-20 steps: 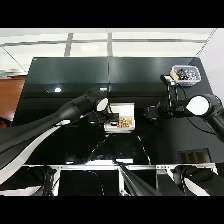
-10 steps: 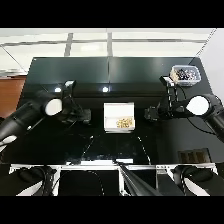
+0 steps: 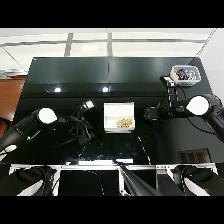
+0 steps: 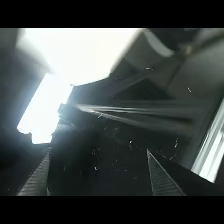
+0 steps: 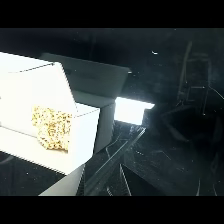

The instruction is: Fold the box and place the chain.

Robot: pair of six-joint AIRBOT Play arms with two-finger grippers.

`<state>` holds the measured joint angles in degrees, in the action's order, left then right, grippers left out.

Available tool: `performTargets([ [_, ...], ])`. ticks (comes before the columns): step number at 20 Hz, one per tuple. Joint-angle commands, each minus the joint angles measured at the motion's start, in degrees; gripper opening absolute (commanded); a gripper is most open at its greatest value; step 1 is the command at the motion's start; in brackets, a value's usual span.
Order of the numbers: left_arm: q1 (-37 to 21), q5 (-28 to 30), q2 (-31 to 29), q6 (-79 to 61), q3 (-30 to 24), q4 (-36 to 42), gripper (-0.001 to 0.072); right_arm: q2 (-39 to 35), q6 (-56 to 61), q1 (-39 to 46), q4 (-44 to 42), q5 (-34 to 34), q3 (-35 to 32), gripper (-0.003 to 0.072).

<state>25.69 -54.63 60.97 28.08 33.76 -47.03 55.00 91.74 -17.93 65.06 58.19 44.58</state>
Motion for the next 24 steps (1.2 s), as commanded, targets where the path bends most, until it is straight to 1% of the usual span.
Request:
performTargets([
  [1,-0.46,3.67,1.75,-25.29,-0.02,5.53,0.0713,0.0,0.04,0.04,-0.04,0.0,0.0,0.0272],
  [2,-1.51,4.22,3.26,-28.35,0.0,7.69,0.0713,0.0,0.07,0.04,-0.04,0.02,0.0,0.0273],
  [4,-3.17,5.07,6.64,-34.12,0.15,9.51,0.0713,0.0,0.24,0.04,-0.04,-0.13,0.0,0.0273],
  [7,-4.44,4.2,11.54,-41.31,1.44,10.45,0.0713,0.0,0.7,0.04,-0.04,-0.35,0.0,0.0273],
  [9,-4.44,4.22,14.43,-42.07,3.13,10.82,0.0713,0.0,0.87,0.04,-0.04,-0.59,0.0,0.0273],
  [11,-4.48,4.5,16.52,-42.47,4.9,13.79,0.0713,0.0,0.87,0.04,-0.04,-0.92,0.0,0.0273],
  [12,-4.46,4.37,17.22,-43.19,5.66,15.17,0.0713,0.0,0.87,0.04,-0.04,-1.07,0.0,0.0273],
  [16,-4.15,4.07,19.06,-42.01,7.87,14.71,0.0713,0.0,0.87,0.04,-0.04,-2.25,0.0,0.0273],
  [24,-2.82,3.58,19.32,-42.01,8.07,14.67,0.0712,0.0,0.87,0.04,-0.04,-3.74,0.0,0.0273],
])
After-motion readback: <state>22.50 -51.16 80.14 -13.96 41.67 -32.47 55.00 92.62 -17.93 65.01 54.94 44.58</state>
